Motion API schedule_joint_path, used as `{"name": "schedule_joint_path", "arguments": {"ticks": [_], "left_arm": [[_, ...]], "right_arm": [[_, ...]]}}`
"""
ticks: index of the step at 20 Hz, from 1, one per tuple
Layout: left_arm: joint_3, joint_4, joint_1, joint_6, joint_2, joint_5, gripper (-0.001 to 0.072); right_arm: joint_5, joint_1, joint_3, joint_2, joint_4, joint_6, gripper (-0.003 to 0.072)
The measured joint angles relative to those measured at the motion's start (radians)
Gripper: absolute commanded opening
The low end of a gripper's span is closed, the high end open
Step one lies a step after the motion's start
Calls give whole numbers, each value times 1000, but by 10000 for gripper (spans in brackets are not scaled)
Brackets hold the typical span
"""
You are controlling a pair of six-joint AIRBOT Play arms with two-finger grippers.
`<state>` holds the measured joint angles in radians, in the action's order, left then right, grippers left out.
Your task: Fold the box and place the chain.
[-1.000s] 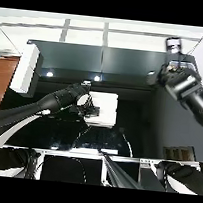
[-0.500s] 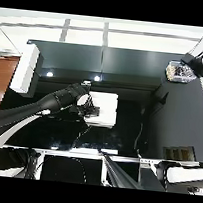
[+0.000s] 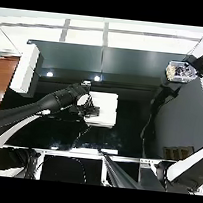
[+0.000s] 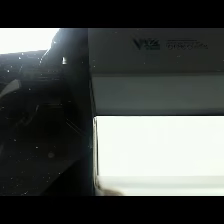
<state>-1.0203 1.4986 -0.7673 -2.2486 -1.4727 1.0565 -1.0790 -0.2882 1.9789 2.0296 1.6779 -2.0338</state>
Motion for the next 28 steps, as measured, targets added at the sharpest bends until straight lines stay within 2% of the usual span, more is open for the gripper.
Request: {"name": "schedule_joint_path", "arguments": {"ticks": [1, 2, 7, 8, 9, 10, 11, 13, 17, 20, 26, 28], "left_arm": [[0, 0, 0, 0, 0, 0, 28], [0, 0, 0, 0, 0, 1, 28], [0, 0, 0, 0, 0, 1, 27], [0, 0, 0, 0, 0, 1, 28], [0, 0, 0, 0, 0, 1, 28], [0, -1, 0, 0, 0, 1, 28], [0, -1, 0, 0, 0, 1, 28], [0, -1, 0, 0, 0, 1, 28], [0, -1, 0, 0, 0, 0, 28], [0, -1, 0, 0, 0, 0, 28], [0, -1, 0, 0, 0, -1, 28], [0, -1, 0, 0, 0, -1, 28]], "right_arm": [[-1, -2, 8, 12, 0, 11, 712], [-1, -3, 13, 22, 0, 18, 673], [18, -5, 24, 54, -6, 41, 672], [22, -5, 25, 59, -6, 47, 562], [21, -5, 25, 64, -7, 48, 490], [20, -5, 25, 70, -10, 51, 483], [22, -5, 26, 74, -18, 60, 280], [22, -5, 26, 81, -34, 72, 9], [-6, -5, 46, 68, -64, 114, 12], [-37, -5, 58, 3, -67, 173, 10], [-158, 11, 64, -248, -72, 349, 8], [-219, 19, 60, -348, -125, 404, 8]]}}
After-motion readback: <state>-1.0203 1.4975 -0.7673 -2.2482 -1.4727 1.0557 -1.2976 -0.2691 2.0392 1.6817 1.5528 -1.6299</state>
